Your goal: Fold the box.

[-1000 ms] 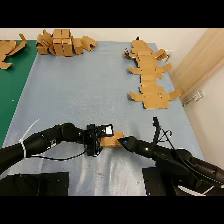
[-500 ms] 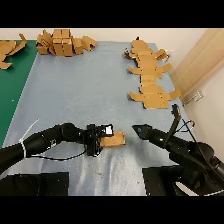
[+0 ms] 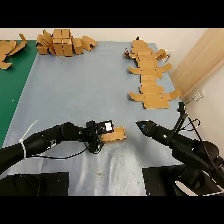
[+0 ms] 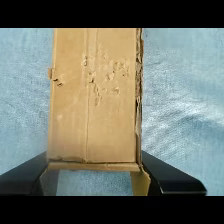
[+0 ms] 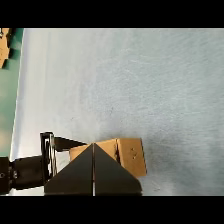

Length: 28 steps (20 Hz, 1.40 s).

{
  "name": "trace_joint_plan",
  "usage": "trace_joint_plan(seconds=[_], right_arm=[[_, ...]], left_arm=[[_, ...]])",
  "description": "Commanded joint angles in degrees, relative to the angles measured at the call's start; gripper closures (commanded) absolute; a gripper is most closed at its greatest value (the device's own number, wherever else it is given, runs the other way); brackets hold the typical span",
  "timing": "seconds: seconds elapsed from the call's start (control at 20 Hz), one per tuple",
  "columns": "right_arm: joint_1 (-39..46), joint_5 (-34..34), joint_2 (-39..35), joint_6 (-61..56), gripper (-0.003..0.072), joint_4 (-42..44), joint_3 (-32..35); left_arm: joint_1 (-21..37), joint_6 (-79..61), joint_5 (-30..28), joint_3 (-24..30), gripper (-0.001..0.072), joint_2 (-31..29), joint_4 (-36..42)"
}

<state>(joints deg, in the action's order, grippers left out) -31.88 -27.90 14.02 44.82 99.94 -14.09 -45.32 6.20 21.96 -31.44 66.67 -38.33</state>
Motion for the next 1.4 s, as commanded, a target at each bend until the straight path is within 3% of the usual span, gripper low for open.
trace_joint_plan(seconds=[0.0,0.15,0.4,0.55,0.7,0.9,1.15,1.35], right_arm=[[0.11,-0.09,-0.04,-1.66,0.0684,-0.50,-0.07],[0.11,-0.09,-0.04,-1.95,0.0684,-0.63,-0.07],[0.13,-0.07,0.13,-1.97,0.0684,-1.20,-0.07],[0.13,-0.02,1.66,-2.93,0.0684,-1.20,-0.07],[0.13,0.02,4.15,-4.87,0.0684,-1.81,-0.07],[0.13,1.07,7.15,-7.63,0.0684,-2.58,-0.13],[0.13,1.33,8.79,-13.53,0.0684,-5.97,-0.13],[0.13,1.55,8.83,-14.40,0.0684,-6.58,-0.13]], left_arm=[[0.37,6.36,-4.26,-0.04,0.0148,-0.37,-0.26],[7.08,17.92,-6.23,-1.99,0.0148,-0.96,-2.29],[31.39,27.08,-4.92,-10.78,0.0147,1.11,-5.55],[44.33,29.09,-4.42,-19.98,0.0148,9.05,-5.40],[52.13,33.16,-0.79,-29.33,0.0148,20.15,-5.42],[56.65,34.38,0.42,-36.94,0.0148,31.52,-6.29],[58.31,48.06,3.54,-48.63,0.0149,37.07,-16.17],[58.14,53.51,11.43,-55.78,0.0149,40.81,-23.87]])
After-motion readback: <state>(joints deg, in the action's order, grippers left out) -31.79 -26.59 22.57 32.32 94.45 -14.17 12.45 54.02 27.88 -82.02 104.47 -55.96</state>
